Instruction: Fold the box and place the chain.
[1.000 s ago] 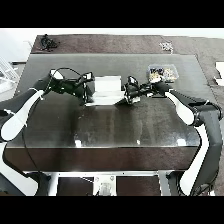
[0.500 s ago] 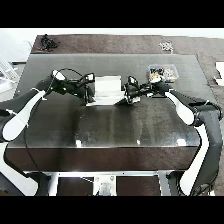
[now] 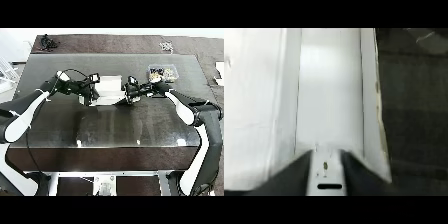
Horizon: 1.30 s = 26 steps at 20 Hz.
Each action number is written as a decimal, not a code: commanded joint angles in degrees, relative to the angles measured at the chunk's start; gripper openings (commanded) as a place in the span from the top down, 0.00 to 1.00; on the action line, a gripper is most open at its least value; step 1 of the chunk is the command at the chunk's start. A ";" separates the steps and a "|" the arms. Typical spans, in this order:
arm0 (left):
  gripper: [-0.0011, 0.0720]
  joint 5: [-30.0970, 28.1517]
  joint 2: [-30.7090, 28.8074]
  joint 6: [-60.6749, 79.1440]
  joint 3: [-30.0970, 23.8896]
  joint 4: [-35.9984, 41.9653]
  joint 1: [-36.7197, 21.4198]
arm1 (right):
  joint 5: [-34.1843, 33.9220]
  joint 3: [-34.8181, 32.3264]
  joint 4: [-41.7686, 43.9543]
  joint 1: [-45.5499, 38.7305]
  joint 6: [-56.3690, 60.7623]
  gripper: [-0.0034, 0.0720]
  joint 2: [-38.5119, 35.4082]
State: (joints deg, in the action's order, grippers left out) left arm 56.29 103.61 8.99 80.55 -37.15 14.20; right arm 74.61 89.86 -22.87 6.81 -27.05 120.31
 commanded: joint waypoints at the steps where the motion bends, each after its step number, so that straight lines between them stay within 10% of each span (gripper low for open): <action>1: 0.46 -0.07 0.61 1.27 -0.02 1.99 0.09 | 0.00 0.00 -0.07 0.02 0.00 0.17 0.04; 7: 0.45 0.81 1.90 1.09 -0.31 1.97 0.09 | 0.00 0.00 -0.07 0.02 0.00 0.17 0.04; 9: 0.11 0.72 1.90 1.03 -0.31 1.99 0.09 | 0.00 0.00 -0.07 0.02 0.00 0.17 0.04; 14: 0.09 -0.35 1.90 0.96 -0.31 1.97 0.09 | 0.00 0.00 -0.07 0.02 0.00 0.17 0.04; 15: 0.16 -0.63 1.90 1.09 -0.31 1.84 0.07 | 0.00 0.00 -0.07 0.02 0.00 0.17 0.04; 18: 0.93 -1.16 1.90 1.55 -0.28 -1.11 -0.24 | 0.00 0.00 -0.07 0.02 0.00 0.17 0.04; 26: 0.96 1.92 -0.02 2.01 -0.24 -2.71 -6.45 | 0.00 0.00 -0.07 0.02 0.00 0.17 0.04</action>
